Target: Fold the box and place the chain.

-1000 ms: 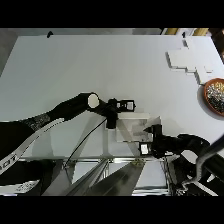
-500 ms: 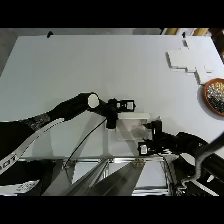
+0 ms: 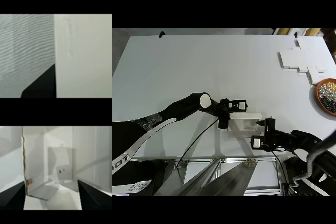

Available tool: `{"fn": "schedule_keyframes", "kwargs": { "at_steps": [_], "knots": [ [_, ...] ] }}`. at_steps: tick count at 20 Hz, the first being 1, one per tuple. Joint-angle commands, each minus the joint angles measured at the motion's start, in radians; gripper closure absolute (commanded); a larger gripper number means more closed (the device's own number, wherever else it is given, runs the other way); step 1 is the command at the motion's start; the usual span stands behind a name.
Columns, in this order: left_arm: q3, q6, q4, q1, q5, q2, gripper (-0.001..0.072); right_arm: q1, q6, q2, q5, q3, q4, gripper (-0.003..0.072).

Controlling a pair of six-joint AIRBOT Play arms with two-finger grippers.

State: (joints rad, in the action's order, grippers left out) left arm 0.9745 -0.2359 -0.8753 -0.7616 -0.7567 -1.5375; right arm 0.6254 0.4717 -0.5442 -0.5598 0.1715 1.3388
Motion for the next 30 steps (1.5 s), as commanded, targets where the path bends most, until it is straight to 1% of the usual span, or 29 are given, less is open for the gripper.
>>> {"fn": "schedule_keyframes", "kwargs": {
  "at_steps": [1, 5, 9, 11, 14, 19, 20, 22, 25, 28, 30],
  "knots": [
    [0.000, 0.000, 0.000, 0.000, 0.000, 0.000, 0.0697, -0.101, -0.003, 0.000, -0.040, 0.024, -0.039, 0.0008],
    [0.000, 0.000, 0.000, 0.000, 0.000, 0.000, 0.0697, -0.133, -0.002, -0.002, -0.056, 0.055, -0.046, 0.0008],
    [0.000, 0.000, 0.000, 0.000, 0.000, 0.000, 0.0697, -0.149, -0.019, -0.005, -0.061, 0.060, -0.134, 0.0008],
    [0.000, 0.000, 0.000, 0.000, 0.000, 0.000, 0.0697, -0.149, -0.076, -0.016, -0.061, 0.060, -0.175, 0.0008],
    [0.000, 0.000, 0.000, 0.000, 0.000, 0.000, 0.0697, -0.154, -0.202, -0.076, -0.063, 0.061, -0.249, 0.0009],
    [0.000, 0.000, 0.000, 0.000, 0.000, 0.000, 0.0697, -0.311, -0.220, -0.119, -0.156, 0.118, -0.279, 0.0007],
    [0.000, 0.000, 0.000, 0.000, 0.001, 0.000, 0.0697, -0.334, -0.241, -0.123, -0.166, 0.124, -0.299, 0.0007],
    [0.000, 0.000, 0.000, 0.000, 0.000, 0.000, 0.0697, -0.364, -0.325, -0.144, -0.166, 0.124, -0.388, 0.0006],
    [0.000, 0.000, 0.000, 0.000, 0.000, 0.000, 0.0697, -0.385, -0.490, -0.214, -0.166, 0.125, -0.503, 0.0005],
    [0.000, 0.000, 0.000, 0.000, 0.000, 0.000, 0.0697, -0.427, -0.555, -0.264, -0.171, 0.126, -0.551, 0.0005],
    [0.000, 0.000, 0.000, 0.000, 0.001, 0.000, 0.0697, -0.471, -0.606, -0.280, -0.196, 0.126, -0.566, 0.0005]
  ]
}}
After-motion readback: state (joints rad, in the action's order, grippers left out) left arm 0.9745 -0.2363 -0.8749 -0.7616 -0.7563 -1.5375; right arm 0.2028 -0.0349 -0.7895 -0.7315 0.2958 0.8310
